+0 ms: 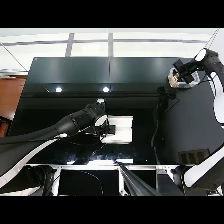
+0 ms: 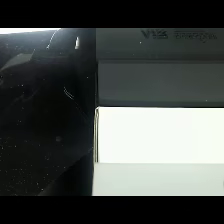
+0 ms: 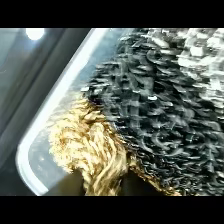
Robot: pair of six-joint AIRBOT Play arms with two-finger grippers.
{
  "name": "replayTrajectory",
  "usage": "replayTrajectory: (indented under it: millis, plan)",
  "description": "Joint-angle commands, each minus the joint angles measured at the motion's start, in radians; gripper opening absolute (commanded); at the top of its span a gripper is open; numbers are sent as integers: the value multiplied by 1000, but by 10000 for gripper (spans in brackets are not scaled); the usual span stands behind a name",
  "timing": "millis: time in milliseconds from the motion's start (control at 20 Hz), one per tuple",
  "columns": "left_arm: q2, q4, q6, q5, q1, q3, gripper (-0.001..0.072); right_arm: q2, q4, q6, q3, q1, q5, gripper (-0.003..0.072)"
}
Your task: Fold the box and place the chain.
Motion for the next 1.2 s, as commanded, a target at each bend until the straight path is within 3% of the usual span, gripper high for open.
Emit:
replayTrajectory:
  millis: [0,400,950,1150]
  plan:
    - [0,0,0,4,0,0,30,11,119,-157,10,-31,41,13]
    - [0,3,0,7,0,0,30,299,157,-499,10,-126,196,8]
    - [0,3,0,7,0,0,30,645,512,-704,10,-198,226,8]
    - [0,3,0,7,0,0,30,739,552,-748,10,-198,271,7]
